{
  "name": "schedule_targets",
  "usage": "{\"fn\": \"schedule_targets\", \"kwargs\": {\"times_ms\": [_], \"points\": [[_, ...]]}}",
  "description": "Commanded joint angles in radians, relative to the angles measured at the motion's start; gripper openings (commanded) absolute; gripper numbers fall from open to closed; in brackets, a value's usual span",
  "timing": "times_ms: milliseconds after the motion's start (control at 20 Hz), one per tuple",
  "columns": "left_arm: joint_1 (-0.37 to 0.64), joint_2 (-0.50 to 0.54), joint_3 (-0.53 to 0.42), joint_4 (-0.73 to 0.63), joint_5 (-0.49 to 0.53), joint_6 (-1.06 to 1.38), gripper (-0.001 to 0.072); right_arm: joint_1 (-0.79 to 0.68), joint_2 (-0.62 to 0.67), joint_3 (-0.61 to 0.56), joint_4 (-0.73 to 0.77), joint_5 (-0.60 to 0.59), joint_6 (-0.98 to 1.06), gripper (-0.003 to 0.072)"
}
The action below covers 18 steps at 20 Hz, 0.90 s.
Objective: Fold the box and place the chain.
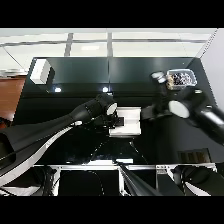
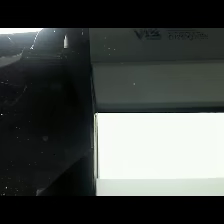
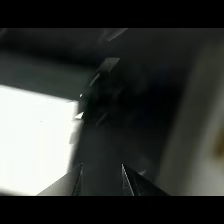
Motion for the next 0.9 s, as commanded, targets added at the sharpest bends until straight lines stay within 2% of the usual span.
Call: {"fn": "schedule_targets", "kwargs": {"times_ms": [0, 50, 100, 150, 300, 400, 700, 800, 850], "points": [[0.0, 0.0, 0.0, 0.0, 0.0, 0.0, 0.0026, -0.093, 0.092, 0.006, -0.378, -0.095, -0.01, 0.0291], [0.0, 0.0, 0.0, 0.0, 0.0, 0.0, 0.0026, -0.161, 0.086, -0.008, -0.406, -0.203, -0.008, 0.0292], [0.0, 0.0, 0.0, 0.0, 0.0, 0.0, 0.0026, -0.237, 0.074, -0.027, -0.4, -0.324, -0.002, 0.037], [0.0, 0.0, 0.0, 0.0, 0.0, 0.0, 0.0026, -0.323, 0.048, -0.047, -0.346, -0.43, 0.017, 0.0716], [0.0, 0.0, 0.0, 0.0, 0.0, 0.001, 0.0026, -0.527, -0.107, -0.043, -0.059, -0.579, -0.018, 0.072], [0.0, 0.0, 0.0, 0.0, 0.002, 0.001, 0.0026, -0.603, -0.253, 0.048, 0.014, -0.579, -0.024, 0.072], [0.0, 0.0, 0.0, 0.0, 0.004, 0.001, 0.0026, -0.683, -0.75, 0.614, 0.043, -0.183, -0.044, 0.072], [0.0, 0.0, 0.0, 0.0, 0.004, 0.002, 0.0026, -0.697, -0.857, 0.741, 0.053, -0.087, -0.043, 0.072], [0.0, 0.0, 0.0, 0.0, 0.004, 0.002, 0.0026, -0.704, -0.896, 0.785, 0.068, -0.058, -0.043, 0.0625]]}}
